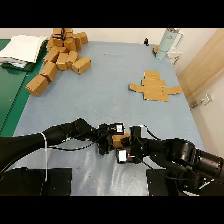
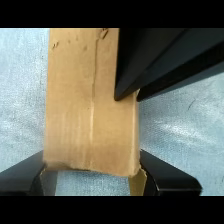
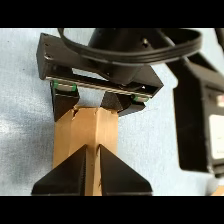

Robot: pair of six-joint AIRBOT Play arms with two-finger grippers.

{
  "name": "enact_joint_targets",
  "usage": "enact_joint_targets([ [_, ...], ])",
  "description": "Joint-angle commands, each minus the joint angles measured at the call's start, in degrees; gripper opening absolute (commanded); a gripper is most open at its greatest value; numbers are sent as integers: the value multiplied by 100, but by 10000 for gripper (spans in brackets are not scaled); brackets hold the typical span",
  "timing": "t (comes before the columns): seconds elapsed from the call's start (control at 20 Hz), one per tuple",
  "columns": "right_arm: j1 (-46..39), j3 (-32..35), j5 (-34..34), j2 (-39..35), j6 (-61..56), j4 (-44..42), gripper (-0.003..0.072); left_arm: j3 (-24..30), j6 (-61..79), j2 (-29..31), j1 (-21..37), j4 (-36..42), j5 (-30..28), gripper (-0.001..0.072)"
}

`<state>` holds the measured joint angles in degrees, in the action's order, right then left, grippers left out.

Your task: Fold the box.

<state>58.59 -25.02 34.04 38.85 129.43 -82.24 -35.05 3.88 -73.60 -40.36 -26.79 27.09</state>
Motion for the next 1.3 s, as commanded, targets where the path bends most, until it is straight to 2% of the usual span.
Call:
enact_joint_targets([
  [0.0,-2,-15,28,0,2,22,96,-2,0,2,2,-2,2,424],
  [0.7,0,-15,55,-83,0,76,96,-2,0,2,2,-2,2,425],
  [1.25,4,-2,256,-59,4,-472,90,-2,0,2,2,-2,2,424],
])
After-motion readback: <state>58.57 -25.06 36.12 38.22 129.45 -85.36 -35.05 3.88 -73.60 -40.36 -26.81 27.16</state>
